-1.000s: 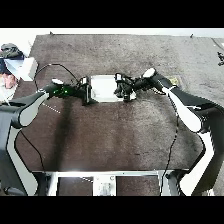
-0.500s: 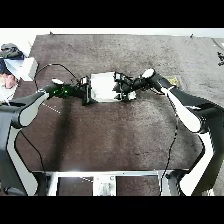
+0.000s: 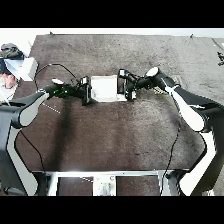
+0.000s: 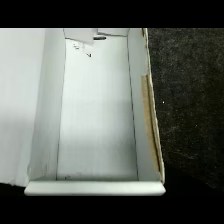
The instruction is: Fold the box and place the chain.
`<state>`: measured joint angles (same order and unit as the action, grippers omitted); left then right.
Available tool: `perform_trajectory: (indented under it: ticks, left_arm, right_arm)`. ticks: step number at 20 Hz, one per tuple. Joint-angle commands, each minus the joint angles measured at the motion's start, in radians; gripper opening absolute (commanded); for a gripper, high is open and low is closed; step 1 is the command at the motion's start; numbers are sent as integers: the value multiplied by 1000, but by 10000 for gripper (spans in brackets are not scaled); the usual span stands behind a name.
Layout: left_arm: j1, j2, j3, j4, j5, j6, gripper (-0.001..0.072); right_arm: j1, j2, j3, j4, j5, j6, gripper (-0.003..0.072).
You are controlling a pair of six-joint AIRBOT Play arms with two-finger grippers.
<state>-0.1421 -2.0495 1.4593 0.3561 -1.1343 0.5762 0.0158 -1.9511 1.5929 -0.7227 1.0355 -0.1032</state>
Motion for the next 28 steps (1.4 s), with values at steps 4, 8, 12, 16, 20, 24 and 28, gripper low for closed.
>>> perform_trajectory:
  ticks: [4, 8, 12, 16, 20, 24, 28]
  left_arm:
    - [0, -1, 0, 0, 0, 1, 275]
    - [0, -1, 0, 0, 0, 1, 274]
    - [0, -1, 0, 0, 0, 1, 275]
    - [0, -1, 0, 0, 0, 1, 275]
    - [0, -1, 0, 0, 0, 1, 275]
    - [0, 0, 0, 0, 0, 1, 274]
    - [0, 0, 0, 0, 0, 1, 275]
  right_arm:
    - [-83, 95, 0, -60, 15, 406, -10]
    - [-147, 138, 0, -60, 14, 669, -10]
    - [-209, 128, -4, -132, 11, 940, -10]
    - [-222, 121, -61, -148, -16, 1014, -10]
    - [-222, 49, -72, -73, 53, 1024, -10]
    - [-195, -33, -72, 77, 152, 985, -10]
    - [-169, -53, -72, 307, 245, 861, -9]
